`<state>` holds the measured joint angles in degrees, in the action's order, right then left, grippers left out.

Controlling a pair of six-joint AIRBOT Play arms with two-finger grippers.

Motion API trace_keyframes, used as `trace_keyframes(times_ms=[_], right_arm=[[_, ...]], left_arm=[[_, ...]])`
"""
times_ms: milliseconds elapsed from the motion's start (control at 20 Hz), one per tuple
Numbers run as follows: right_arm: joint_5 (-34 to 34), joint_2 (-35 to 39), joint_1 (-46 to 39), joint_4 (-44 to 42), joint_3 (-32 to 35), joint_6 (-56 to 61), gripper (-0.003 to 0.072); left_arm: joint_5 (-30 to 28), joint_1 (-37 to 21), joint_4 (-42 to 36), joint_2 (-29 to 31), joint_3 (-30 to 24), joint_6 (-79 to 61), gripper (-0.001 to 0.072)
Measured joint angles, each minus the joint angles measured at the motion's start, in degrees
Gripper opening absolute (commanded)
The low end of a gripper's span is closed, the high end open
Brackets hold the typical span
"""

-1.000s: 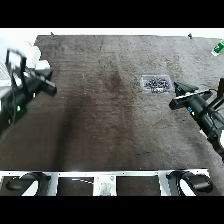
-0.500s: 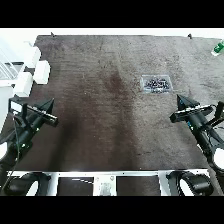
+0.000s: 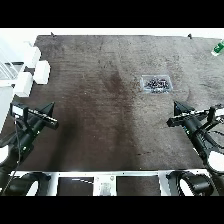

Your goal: Fold the box and place the chain.

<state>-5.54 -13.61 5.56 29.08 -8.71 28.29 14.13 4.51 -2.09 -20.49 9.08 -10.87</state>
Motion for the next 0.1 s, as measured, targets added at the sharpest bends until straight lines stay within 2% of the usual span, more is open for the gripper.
trace_keyframes(times_ms=[100], right_arm=[[0.0, 0.0, 0.0, 0.0, 0.1, 0.0, 0.001]], left_arm=[[0.0, 0.0, 0.0, 0.0, 0.0, 0.0, 0.0023]])
